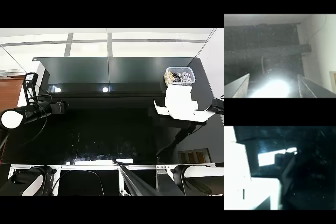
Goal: Fold the box and place the chain.
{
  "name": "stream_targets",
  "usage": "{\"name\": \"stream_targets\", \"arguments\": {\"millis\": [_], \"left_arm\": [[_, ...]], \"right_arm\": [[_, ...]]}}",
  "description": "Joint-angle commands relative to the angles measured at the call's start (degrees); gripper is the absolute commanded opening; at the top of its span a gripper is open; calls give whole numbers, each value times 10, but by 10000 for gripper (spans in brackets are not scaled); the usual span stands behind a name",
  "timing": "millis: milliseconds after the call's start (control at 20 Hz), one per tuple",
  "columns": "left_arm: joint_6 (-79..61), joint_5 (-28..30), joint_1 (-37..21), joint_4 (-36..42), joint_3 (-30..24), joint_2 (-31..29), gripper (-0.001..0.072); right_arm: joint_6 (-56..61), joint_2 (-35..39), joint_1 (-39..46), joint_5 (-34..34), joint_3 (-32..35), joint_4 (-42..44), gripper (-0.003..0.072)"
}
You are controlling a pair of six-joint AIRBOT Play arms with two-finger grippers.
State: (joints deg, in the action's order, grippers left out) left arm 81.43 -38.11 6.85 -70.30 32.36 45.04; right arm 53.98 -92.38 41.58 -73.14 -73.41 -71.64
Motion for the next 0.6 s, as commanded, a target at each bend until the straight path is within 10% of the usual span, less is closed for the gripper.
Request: {"name": "stream_targets", "arguments": {"millis": [0,250,550], "left_arm": [[0,0,0,5,0,0,704],[0,0,0,5,0,0,704],[-2,1,3,52,0,5,704]], "right_arm": [[-11,-3,-24,-45,-15,-33,14],[-5,98,-52,-64,29,63,13],[24,316,-154,95,288,267,13]]}}
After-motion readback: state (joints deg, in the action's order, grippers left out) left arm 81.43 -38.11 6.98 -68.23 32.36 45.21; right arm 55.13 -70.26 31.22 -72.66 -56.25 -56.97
